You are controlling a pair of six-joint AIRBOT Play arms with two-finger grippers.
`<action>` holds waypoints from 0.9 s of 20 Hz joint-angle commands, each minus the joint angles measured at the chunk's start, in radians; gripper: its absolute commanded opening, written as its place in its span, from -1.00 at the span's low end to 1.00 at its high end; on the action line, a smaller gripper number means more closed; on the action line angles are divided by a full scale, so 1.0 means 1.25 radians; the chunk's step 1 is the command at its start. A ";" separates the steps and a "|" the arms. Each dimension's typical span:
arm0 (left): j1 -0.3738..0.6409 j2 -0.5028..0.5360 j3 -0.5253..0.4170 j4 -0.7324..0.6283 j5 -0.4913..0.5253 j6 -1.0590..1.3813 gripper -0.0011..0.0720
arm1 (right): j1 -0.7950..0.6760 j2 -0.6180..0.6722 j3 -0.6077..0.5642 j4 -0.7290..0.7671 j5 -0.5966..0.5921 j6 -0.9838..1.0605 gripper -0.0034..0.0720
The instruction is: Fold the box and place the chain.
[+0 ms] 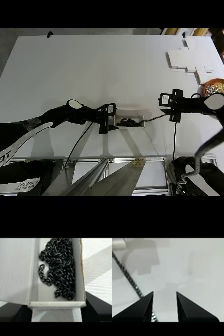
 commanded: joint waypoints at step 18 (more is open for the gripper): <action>0.000 0.000 0.001 0.000 0.000 0.000 -0.67 | -0.047 -0.218 -0.001 -0.089 -0.017 -0.001 -0.34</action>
